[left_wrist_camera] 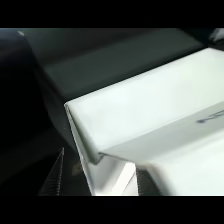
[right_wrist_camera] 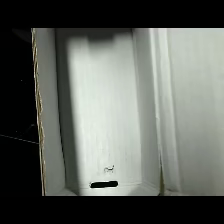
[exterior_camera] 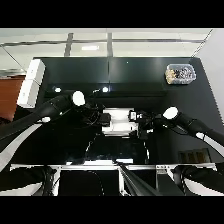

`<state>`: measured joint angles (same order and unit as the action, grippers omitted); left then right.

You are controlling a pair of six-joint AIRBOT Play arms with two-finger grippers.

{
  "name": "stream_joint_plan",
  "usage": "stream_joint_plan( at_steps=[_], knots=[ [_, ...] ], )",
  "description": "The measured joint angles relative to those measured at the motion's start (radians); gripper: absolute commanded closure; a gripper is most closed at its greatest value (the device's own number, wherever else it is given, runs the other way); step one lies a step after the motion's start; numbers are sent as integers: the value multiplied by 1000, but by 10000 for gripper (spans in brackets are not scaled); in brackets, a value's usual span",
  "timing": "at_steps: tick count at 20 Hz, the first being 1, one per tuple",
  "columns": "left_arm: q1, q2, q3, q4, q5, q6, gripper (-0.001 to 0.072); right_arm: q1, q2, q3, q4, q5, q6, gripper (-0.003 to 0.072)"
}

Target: Fold the box and place the chain.

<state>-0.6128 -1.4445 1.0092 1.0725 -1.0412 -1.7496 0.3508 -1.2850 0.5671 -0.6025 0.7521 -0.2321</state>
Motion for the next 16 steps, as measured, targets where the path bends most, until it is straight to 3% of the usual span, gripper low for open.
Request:
stream_joint_plan(
  at_steps=[1, 8, 16],
  knots=[
    [-19, 0, 14, 30, -5, -30, 365, 0, 0, 0, 0, 0, 0, 480],
    [-103, -1, 47, 137, -13, -144, 365, 0, 0, 1, -3, 2, -3, 480],
    [-121, -27, 53, 230, -44, -273, 365, 0, 0, 0, 2, -1, 2, 480]
  ],
)
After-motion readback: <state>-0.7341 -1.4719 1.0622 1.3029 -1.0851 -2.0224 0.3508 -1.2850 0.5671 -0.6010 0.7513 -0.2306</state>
